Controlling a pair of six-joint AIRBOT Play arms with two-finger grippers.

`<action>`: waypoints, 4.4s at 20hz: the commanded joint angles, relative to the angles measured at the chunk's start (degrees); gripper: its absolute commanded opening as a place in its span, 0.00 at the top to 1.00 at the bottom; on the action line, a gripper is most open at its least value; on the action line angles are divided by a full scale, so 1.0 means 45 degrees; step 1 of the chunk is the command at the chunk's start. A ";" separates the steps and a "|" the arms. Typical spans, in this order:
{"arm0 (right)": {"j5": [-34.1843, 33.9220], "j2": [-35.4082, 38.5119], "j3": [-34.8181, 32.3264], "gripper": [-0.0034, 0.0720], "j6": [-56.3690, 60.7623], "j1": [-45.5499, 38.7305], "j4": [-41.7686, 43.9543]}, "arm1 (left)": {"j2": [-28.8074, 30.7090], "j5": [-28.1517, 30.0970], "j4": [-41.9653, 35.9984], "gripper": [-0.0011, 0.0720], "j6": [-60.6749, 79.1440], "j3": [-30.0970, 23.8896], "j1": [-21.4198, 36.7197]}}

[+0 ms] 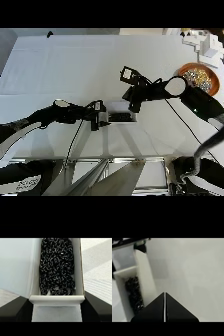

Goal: Fold the box and place the chain.

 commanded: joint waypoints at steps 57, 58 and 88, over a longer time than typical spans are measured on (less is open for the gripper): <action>-0.0248 0.1171 -0.1831 0.89 -0.1817 0.0811 -0.1175 | 0.0005 0.0000 0.0000 0.80 0.0005 0.0005 0.0010; -0.0180 0.1156 -0.1860 0.89 -0.1817 0.0816 -0.1171 | 0.0005 0.0000 0.0000 0.80 0.0005 0.0005 0.0010; -0.1671 0.1263 -0.3099 0.89 -0.1234 0.0811 -0.0763 | 0.0005 0.0000 0.0000 0.80 0.0005 0.0005 0.0010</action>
